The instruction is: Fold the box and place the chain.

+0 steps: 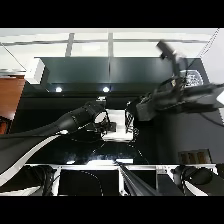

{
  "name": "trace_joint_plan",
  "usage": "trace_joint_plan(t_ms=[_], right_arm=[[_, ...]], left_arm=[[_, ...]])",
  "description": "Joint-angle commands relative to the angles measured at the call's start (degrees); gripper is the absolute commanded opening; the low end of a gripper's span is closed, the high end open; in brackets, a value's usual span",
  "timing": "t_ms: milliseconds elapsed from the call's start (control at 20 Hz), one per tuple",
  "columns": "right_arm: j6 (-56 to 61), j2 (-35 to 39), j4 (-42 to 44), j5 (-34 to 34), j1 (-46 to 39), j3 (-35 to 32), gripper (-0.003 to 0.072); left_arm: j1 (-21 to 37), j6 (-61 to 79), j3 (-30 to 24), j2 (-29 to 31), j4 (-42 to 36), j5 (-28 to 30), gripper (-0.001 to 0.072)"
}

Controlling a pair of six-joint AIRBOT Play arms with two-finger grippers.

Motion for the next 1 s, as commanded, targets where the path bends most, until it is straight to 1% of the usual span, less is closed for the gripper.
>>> trace_joint_plan(t_ms=[0, 100, 150, 350, 400, 450, 500, 550, 600, 700, 750, 800, 850, 900, 950], right_arm=[[-0.04, -0.17, -0.83, -11.41, 0.74, -11.54, 0.0012], [-0.07, -0.48, -0.44, -17.86, 0.81, -17.40, 0.0013], [-0.07, -0.90, 0.15, -19.10, 0.81, -19.19, 0.0013], [-0.07, -4.11, 0.76, -18.84, 1.95, -20.20, 0.0017], [-0.04, -4.22, 0.72, -18.82, 2.05, -20.20, 0.0056], [-0.09, -4.17, 0.55, -18.10, 1.70, -20.13, 0.0310], [-0.72, -4.15, -0.44, -15.41, 0.44, -19.58, 0.0502], [-2.58, -4.11, -3.21, -10.34, -1.88, -18.25, 0.0526], [-4.46, -3.63, -6.43, -5.07, -4.87, -16.83, 0.0526], [-12.00, -0.96, -11.52, 0.55, -11.91, -16.28, 0.0526], [-18.62, 0.50, -12.90, 2.05, -14.97, -17.07, 0.0526], [-26.56, 1.90, -11.78, 2.45, -17.57, -19.56, 0.0527], [-32.44, 2.38, -9.55, 1.66, -18.64, -23.02, 0.0638], [-37.90, 2.34, -7.50, -1.42, -18.32, -27.28, 0.0720], [-41.44, 2.34, -7.26, -5.77, -17.07, -30.91, 0.0720]], left_arm=[[0.02, 0.02, -0.04, -0.02, 0.02, 0.00, 0.0029], [0.02, 0.00, -0.04, -0.02, 0.04, 0.00, 0.0029], [0.02, 0.00, -0.04, -0.02, 0.02, -0.02, 0.0029], [0.02, 0.00, -0.04, -0.02, 0.02, 0.00, 0.0028], [0.02, 0.00, -0.04, -0.02, 0.02, 0.00, 0.0029], [0.02, 0.02, -0.04, -0.02, 0.02, 0.00, 0.0029], [0.02, 0.00, -0.04, -0.02, 0.02, 0.00, 0.0028], [0.02, 0.02, -0.04, -0.02, 0.02, -0.02, 0.0029], [0.02, 0.02, -0.04, -0.02, 0.04, -0.02, 0.0029], [0.02, 0.00, -0.04, -0.02, 0.02, -0.02, 0.0029], [0.02, 0.00, -0.04, -0.02, 0.02, -0.02, 0.0029], [0.02, 0.00, -0.04, -0.02, 0.00, -0.02, 0.0029], [0.02, 0.00, -0.04, -0.02, 0.00, -0.04, 0.0029], [0.02, 0.00, -0.04, -0.02, 0.02, -0.04, 0.0028], [0.02, 0.00, -0.04, -0.02, 0.00, -0.02, 0.0028]])
